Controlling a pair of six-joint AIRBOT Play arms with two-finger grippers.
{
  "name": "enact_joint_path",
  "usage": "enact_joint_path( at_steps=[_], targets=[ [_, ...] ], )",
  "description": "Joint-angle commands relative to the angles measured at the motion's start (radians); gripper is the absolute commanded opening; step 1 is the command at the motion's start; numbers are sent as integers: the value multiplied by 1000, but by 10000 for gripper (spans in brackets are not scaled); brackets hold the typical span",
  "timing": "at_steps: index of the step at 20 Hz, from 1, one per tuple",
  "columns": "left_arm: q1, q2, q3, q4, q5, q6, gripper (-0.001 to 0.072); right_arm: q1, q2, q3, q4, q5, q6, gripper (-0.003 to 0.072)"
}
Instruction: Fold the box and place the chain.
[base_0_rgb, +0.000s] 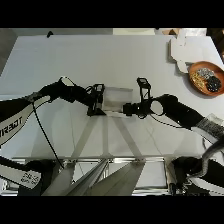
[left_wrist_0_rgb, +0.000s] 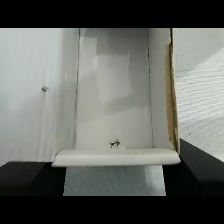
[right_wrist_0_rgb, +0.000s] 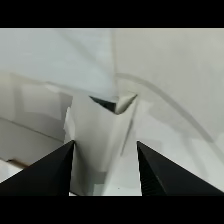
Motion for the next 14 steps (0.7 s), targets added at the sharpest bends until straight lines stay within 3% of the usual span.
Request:
enact_joint_path(
  at_steps=[1,8,14],
  targets=[
    [0,-1,0,0,0,0,380,6,-8,14,-139,24,120,401],
    [0,-1,0,0,0,0,380,14,-35,111,-163,83,127,401],
    [0,-1,0,0,0,0,380,66,-85,114,-261,187,178,401]
  ],
)
